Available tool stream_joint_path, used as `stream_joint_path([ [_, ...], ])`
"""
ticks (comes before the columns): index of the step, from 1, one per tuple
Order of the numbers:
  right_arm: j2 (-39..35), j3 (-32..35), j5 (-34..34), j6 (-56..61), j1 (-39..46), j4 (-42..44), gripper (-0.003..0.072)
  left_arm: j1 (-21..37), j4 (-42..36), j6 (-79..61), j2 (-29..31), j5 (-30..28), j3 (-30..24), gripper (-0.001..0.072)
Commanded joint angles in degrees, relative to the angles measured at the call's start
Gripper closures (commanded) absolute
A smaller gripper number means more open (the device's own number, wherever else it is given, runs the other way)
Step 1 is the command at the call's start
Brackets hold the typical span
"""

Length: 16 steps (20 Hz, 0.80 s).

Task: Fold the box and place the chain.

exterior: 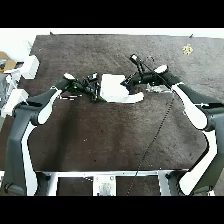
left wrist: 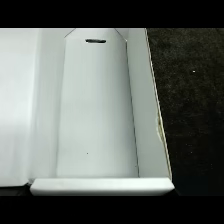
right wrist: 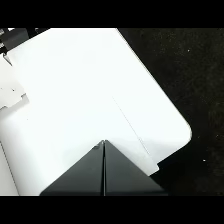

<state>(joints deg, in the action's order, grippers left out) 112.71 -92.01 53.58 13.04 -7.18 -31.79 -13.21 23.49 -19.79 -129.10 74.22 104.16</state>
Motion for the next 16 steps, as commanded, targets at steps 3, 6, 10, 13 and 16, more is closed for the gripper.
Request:
stream_joint_path([
  [3,0.66,0.04,1.25,-0.42,-0.09,-1.99,0.0682,0.04,0.04,-0.17,0.0,0.13,0.0,0.0358],
  [6,0.63,0.04,1.25,-0.42,-0.09,-2.01,0.0681,0.04,0.04,-0.17,0.0,0.13,0.0,0.0358],
  [10,-1.81,-0.02,1.66,-0.39,0.0,-1.38,0.0681,0.04,0.04,-0.17,0.0,0.13,0.0,0.0358],
  [13,-6.78,0.0,6.27,-0.35,0.24,-2.86,0.0681,0.04,0.04,-0.17,0.0,0.13,0.0,0.0358],
  [16,-12.41,0.0,10.51,1.09,0.39,-8.87,0.0681,0.04,0.04,-0.17,0.0,0.13,0.0,0.0358],
])
